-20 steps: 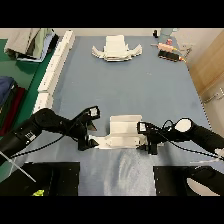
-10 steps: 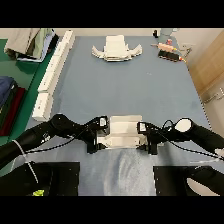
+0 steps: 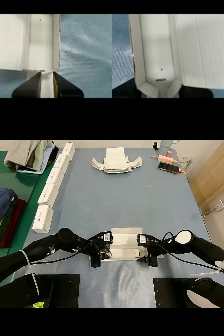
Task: Fold the box.
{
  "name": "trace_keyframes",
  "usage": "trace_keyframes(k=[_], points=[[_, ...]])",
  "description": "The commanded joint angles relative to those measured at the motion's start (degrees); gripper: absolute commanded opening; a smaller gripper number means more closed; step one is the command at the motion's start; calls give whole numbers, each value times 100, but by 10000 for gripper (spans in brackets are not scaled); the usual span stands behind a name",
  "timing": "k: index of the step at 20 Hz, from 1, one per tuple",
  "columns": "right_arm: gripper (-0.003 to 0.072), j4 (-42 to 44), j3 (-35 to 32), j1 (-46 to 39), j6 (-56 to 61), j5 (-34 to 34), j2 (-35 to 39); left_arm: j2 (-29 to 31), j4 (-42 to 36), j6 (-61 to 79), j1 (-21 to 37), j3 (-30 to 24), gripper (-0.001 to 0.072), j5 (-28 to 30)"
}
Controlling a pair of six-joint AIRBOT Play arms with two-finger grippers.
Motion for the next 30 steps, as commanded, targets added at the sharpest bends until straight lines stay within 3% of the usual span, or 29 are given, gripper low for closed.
trace_keyframes(k=[1,6,10,11,12,16,18,24,29,30], points=[[512,0,-2,4,0,-2,4,-98,-487,415,-35,11,216,295],[512,0,-2,4,0,-2,4,-111,-468,625,-205,68,216,326],[512,0,-2,4,0,-2,4,-98,81,227,-197,63,220,236],[512,0,-2,4,0,-2,4,-98,245,52,-184,63,305,232],[512,0,-2,4,0,-2,4,-98,374,-120,-155,61,324,214],[512,0,-2,4,0,-2,4,-101,409,-157,-94,70,322,192],[512,0,-2,4,0,-2,4,-101,332,-59,-103,70,285,192],[512,0,-2,4,-2,-2,4,-101,326,103,-101,83,284,363],[512,0,-2,4,0,-2,4,-105,-595,822,-293,105,282,525],[512,0,-2,4,0,-2,4,-111,-730,872,-361,105,190,588]])
